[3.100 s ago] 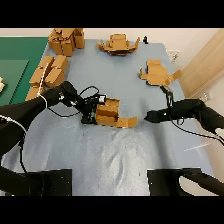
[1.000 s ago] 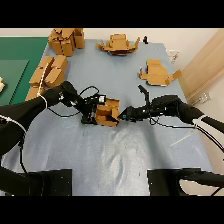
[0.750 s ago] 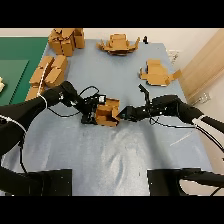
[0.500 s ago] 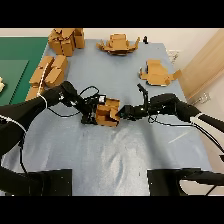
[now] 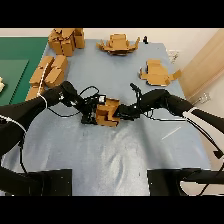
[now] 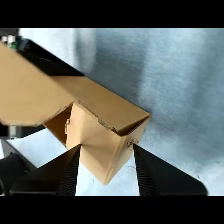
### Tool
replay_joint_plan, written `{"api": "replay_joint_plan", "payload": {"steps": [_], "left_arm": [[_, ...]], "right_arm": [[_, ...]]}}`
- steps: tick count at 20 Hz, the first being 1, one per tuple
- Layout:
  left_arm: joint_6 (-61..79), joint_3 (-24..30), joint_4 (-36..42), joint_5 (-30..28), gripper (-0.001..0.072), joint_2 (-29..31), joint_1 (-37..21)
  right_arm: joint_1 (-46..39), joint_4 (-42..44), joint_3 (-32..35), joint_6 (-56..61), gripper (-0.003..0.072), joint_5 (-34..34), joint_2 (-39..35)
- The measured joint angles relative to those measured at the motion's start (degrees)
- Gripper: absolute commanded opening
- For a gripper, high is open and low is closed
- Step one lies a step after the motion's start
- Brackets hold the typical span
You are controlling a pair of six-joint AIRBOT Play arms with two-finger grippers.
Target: Fold the box.
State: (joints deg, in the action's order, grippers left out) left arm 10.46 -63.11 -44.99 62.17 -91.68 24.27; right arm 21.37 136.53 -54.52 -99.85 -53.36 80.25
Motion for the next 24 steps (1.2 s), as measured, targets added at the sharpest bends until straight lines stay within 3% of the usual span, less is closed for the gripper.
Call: {"api": "replay_joint_plan", "payload": {"steps": [9,24], "left_arm": [[0.0,0.0,-0.2,0.0,0.0166,0.0,0.0],[0.0,0.0,0.2,0.1,0.0166,0.0,0.0]], "right_arm": [[6.7,-12.4,-6.8,17.7,0.053,1.2,3.1],[15.3,-32.2,-17.5,45.2,0.0511,-7.8,10.5]]}}
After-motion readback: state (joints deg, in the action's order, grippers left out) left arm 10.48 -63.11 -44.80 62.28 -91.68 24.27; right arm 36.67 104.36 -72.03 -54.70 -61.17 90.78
